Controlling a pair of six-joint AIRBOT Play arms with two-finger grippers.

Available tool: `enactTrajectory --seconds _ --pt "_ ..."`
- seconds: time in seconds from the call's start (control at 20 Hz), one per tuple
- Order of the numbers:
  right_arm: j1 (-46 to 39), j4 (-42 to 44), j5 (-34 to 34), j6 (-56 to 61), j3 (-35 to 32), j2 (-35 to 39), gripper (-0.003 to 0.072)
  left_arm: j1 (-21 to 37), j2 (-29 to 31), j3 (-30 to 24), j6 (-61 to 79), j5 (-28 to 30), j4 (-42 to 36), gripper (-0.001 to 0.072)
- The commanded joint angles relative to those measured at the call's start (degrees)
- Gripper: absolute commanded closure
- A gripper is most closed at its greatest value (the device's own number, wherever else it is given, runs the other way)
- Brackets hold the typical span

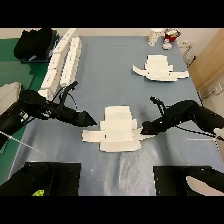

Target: Fold the box.

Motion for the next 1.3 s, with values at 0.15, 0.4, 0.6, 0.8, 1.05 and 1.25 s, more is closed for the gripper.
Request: enactTrajectory --seconds 0.15,0.4,0.6,0.8,1.05,1.25 --pt "7.78 -1.01 9.68 -1.88 -3.72 6.82 0.0684 2.99 -4.20 0.11 0.57 2.73 3.02 0.0250" --pt "8.63 -1.51 9.44 -1.95 -3.74 6.86 0.0684 3.89 -18.34 1.31 5.86 2.36 -0.02 0.0250" --pt "8.63 -1.64 8.90 -2.36 -3.74 6.86 0.0684 3.89 -30.53 6.67 10.10 0.90 -6.97 0.0251" --pt "8.63 -1.90 8.92 -2.36 -3.74 6.84 0.0684 3.39 -39.95 13.55 11.39 -5.84 -10.16 0.0251" --pt "8.61 -2.56 8.96 -2.34 -3.74 6.84 0.0684 -0.48 -44.28 18.05 14.40 -11.76 -10.08 0.0252" --pt "8.61 -2.56 8.98 -2.36 -3.74 6.84 0.0684 -1.62 -44.28 18.51 17.70 -14.14 -9.86 0.0587"
